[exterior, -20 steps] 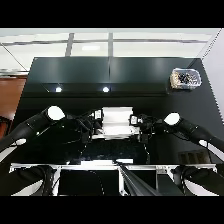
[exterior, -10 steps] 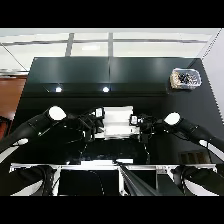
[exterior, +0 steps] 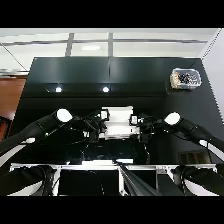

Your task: Fold the box and place the chain.

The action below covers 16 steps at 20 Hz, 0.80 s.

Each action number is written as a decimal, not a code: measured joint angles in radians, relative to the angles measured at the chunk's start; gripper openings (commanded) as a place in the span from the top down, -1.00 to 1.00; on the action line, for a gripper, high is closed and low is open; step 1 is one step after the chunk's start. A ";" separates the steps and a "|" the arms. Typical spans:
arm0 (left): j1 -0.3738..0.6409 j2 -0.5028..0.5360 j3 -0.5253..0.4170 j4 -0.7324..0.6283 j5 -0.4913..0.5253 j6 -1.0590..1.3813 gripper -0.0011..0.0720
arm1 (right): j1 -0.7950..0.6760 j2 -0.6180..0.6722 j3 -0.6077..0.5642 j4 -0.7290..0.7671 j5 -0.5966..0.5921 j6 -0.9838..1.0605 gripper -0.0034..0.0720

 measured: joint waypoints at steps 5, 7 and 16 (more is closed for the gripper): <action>-0.005 -0.003 0.000 -0.001 -0.007 0.000 0.70 | 0.000 0.000 0.000 0.000 0.000 0.000 0.54; -0.008 -0.003 0.000 0.000 -0.014 0.002 0.24 | 0.000 0.000 0.000 0.000 0.000 0.000 0.54; 0.018 0.038 0.006 0.053 -0.047 -0.074 0.89 | 0.000 0.000 0.000 0.000 0.000 0.000 0.54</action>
